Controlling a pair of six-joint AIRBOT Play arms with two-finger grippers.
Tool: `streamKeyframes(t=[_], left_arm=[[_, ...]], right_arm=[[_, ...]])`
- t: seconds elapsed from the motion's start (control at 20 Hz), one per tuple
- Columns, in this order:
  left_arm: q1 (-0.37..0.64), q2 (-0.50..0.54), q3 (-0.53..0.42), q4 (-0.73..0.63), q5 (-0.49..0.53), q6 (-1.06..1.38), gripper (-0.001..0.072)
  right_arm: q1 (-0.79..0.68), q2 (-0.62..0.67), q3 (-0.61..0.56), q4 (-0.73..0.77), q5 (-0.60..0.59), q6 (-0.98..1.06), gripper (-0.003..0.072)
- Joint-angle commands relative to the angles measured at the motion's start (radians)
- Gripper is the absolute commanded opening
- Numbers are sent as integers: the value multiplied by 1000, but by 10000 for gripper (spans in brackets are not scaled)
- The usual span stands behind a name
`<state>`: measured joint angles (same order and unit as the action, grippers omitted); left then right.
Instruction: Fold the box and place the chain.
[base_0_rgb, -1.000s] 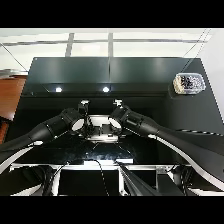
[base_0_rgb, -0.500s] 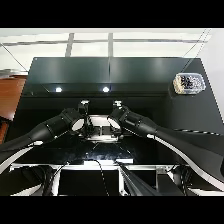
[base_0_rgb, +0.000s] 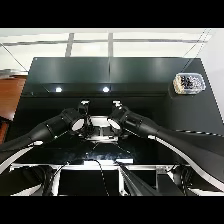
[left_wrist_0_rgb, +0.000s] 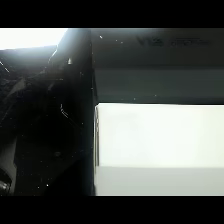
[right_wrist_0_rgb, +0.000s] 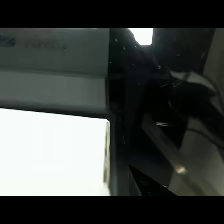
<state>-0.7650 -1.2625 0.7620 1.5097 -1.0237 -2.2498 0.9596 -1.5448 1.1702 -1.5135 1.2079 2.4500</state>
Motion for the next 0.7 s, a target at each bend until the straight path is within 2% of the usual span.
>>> streamKeyframes(t=[0.0, 0.15, 0.3, 0.45, 0.55, 0.65], left_arm=[[1, 0, 0, 1, 1, 0, 32], [1, 0, 0, 1, -2, 0, 32], [1, 0, 0, 1, -5, 0, 32], [1, 0, 0, 1, -5, 0, 32], [1, 0, 0, 4, -5, 0, 32], [1, 0, 0, 4, -5, -1, 32]], right_arm=[[-22, 64, 2, -10, 36, -106, 374], [-64, 196, 2, -16, 75, -227, 370], [-135, 367, 2, -22, 64, -320, 369], [-271, 513, 1, -142, 80, -373, 369], [-402, 544, 1, -269, 105, -404, 370], [-554, 534, -2, -325, 81, -483, 371]])
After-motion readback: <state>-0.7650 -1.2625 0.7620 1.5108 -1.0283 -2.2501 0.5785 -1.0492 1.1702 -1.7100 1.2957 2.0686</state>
